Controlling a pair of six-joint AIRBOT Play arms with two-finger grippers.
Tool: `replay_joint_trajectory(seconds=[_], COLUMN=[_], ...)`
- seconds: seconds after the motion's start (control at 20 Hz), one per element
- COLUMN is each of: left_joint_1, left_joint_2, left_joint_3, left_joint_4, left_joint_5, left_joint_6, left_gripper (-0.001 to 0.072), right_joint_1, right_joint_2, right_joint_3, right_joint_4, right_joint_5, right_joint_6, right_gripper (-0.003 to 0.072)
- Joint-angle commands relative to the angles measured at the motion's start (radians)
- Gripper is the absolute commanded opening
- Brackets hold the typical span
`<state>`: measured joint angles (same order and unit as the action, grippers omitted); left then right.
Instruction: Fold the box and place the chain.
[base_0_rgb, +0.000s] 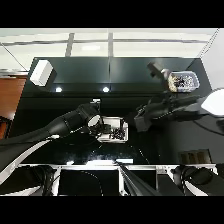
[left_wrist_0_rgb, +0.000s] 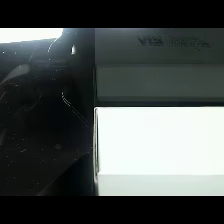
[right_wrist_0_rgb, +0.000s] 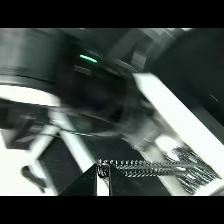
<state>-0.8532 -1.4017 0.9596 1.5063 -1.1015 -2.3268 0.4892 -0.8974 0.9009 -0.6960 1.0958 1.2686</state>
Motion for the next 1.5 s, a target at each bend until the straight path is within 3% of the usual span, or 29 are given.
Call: replay_joint_trajectory(seconds=[0.0, 0.2, 0.3, 0.5, 0.75, 0.9, 0.95, 1.0, 1.05, 1.3, 1.45], left_joint_1=[0.001, 0.0, 0.0, 0.0, 0.001, 0.0, 0.0, -0.001, -0.001, 0.013, 0.066], left_joint_2=[0.0, 0.0, 0.0, 0.0, 0.0, 0.001, 0.002, 0.005, 0.012, 0.173, 0.327], left_joint_3=[0.001, 0.001, 0.001, 0.001, 0.001, 0.001, 0.005, 0.014, 0.026, 0.054, 0.01], left_joint_4=[0.0, 0.0, 0.0, 0.0, 0.0, 0.0, -0.004, -0.008, -0.008, 0.029, 0.036], left_joint_5=[0.0, -0.002, -0.003, -0.003, -0.011, -0.003, -0.003, -0.006, -0.012, -0.093, -0.14], left_joint_6=[0.0, 0.0, 0.0, 0.0, -0.001, -0.079, -0.088, -0.088, -0.085, 0.211, 0.523], left_gripper=[0.003, 0.003, 0.003, 0.003, 0.0031, 0.0048, 0.0211, 0.0428, 0.0516, 0.0516, 0.0516], right_joint_1=[0.064, 0.092, 0.079, -0.03, -0.19, -0.215, -0.215, -0.215, -0.215, -0.215, -0.215], right_joint_2=[-0.057, -0.144, -0.141, -0.071, 0.108, 0.153, 0.158, 0.158, 0.158, 0.158, 0.158], right_joint_3=[-0.076, -0.08, -0.079, -0.078, -0.079, -0.079, -0.079, -0.079, -0.079, -0.079, -0.079], right_joint_4=[-0.114, -0.167, -0.184, -0.214, -0.294, -0.322, -0.324, -0.327, -0.33, -0.334, -0.334], right_joint_5=[-0.151, -0.158, -0.134, 0.003, 0.089, 0.143, 0.156, 0.166, 0.167, 0.156, 0.154], right_joint_6=[0.095, 0.116, 0.119, 0.118, 0.118, 0.115, 0.115, 0.114, 0.111, 0.111, 0.111], right_gripper=[0.0019, 0.0027, 0.0283, 0.0286, 0.0284, 0.0284, 0.0284, 0.0284, 0.0284, 0.0284, 0.0284])
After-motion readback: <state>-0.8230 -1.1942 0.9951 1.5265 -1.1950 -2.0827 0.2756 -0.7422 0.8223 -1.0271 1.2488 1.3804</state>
